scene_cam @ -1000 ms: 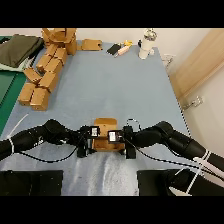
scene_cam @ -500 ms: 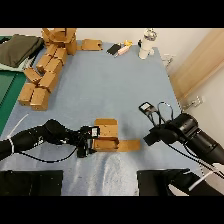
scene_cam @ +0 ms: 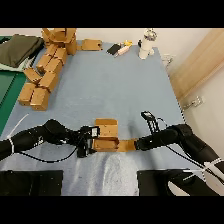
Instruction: Fold the box.
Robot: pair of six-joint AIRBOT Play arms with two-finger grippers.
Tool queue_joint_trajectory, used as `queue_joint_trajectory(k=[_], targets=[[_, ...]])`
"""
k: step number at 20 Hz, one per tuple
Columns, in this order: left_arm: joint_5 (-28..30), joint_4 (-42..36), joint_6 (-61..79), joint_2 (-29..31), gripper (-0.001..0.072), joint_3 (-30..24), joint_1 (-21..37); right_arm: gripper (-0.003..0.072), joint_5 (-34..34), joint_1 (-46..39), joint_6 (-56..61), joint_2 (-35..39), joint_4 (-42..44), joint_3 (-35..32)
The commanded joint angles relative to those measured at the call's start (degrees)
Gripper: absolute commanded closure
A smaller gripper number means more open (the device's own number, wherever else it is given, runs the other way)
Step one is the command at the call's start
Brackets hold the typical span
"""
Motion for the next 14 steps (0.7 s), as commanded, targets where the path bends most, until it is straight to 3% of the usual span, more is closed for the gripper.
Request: queue_joint_trajectory(k=[1,9,14], targets=[[0.02,0.02,0.0,0.0,0.0193,0.02,0.0,0.0684,2.56,-0.09,-5.62,-0.52,11.85,-1.86],[0.02,0.02,0.0,0.0,0.0193,0.02,0.0,0.0684,5.77,7.04,-7.61,0.92,17.86,-1.55],[0.02,0.02,-0.02,0.0,0.0193,0.02,0.0,0.0684,4.96,8.66,-7.43,0.9,17.14,3.08]])
